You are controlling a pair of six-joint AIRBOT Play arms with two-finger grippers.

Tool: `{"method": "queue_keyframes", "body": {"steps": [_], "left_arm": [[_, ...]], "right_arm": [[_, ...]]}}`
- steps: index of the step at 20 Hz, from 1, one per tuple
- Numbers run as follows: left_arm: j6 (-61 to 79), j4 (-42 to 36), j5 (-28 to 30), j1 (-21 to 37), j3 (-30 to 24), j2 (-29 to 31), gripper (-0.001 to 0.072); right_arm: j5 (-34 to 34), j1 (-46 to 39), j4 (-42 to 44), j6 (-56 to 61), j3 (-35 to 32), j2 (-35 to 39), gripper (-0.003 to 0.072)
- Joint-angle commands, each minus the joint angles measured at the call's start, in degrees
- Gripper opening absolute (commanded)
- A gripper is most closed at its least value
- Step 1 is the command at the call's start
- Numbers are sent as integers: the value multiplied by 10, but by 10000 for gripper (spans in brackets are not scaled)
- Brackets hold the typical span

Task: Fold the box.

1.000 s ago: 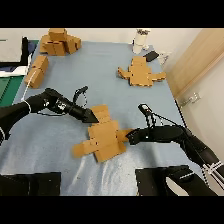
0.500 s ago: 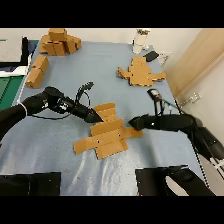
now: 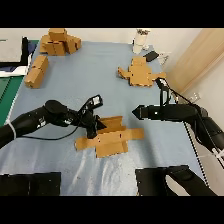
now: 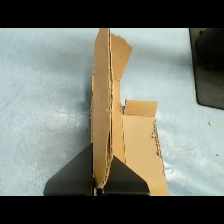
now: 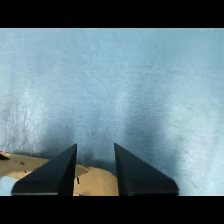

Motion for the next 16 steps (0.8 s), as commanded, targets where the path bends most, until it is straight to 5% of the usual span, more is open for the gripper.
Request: {"method": "queue_keyframes", "body": {"steps": [1, 5, 15, 16], "left_arm": [[73, -19, 29, -20, -41, 31, 8], [101, -18, 16, -19, -56, 30, 10], [104, -24, 16, -18, -69, -3, 10], [104, -24, 15, -17, -69, -3, 11]], "right_arm": [[1, 0, 27, 10, 3, -39, 316], [19, 30, 30, 9, 3, -53, 80], [30, 74, 32, 10, 3, -53, 73], [30, 75, 31, 10, 3, -53, 19]]}}
